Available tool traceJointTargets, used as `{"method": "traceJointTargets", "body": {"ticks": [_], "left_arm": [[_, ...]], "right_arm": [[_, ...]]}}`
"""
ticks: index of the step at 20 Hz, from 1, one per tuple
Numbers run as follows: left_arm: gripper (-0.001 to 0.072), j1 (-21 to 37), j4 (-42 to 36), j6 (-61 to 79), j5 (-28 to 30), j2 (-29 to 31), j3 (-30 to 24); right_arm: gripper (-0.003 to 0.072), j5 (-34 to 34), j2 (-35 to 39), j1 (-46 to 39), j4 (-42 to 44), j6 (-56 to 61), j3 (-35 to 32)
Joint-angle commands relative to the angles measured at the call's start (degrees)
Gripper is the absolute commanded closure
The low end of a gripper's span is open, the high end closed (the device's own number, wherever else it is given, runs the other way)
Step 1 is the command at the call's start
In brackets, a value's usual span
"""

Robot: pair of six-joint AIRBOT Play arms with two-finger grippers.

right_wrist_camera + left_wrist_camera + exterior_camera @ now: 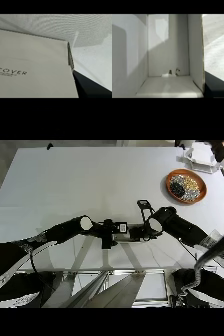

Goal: Fold the box and place the chain.

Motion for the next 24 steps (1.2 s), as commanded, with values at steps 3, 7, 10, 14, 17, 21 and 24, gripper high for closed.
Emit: {"method": "traceJointTargets", "body": {"ticks": [3, 7, 10, 14, 17, 21, 24], "left_arm": [[0.0388, -0.04, 0.02, 0.00, -0.13, 0.02, 0.07], [0.0388, -0.11, 0.00, 0.00, -0.17, 0.02, 0.07], [0.0388, -0.11, 0.00, 0.00, -0.17, 0.02, 0.07], [0.0388, -0.11, -0.02, 0.00, -0.17, 0.02, 0.07], [0.0388, -0.11, -0.02, 0.00, -0.17, 0.02, 0.07], [0.0388, -0.11, -0.17, 0.00, -0.17, 0.02, 0.07], [0.0388, -0.11, -0.17, 0.00, -0.20, 0.02, 0.07]], "right_arm": [[0.0347, -0.68, -0.07, 2.14, -0.72, 0.39, -0.20], [0.0422, -0.63, -0.33, 2.95, -1.92, 2.10, -0.48], [0.0343, -2.08, -0.35, 2.95, -1.84, 3.48, -1.97], [0.0401, -3.56, -0.39, 2.95, -1.92, 4.92, -3.13], [0.0617, -3.50, -0.42, 2.95, -2.78, 4.87, -3.13], [0.0676, -2.97, -3.21, 3.04, -2.16, 4.87, -3.13], [0.0468, -3.50, -3.85, 3.96, -1.60, 4.87, -3.10]]}}
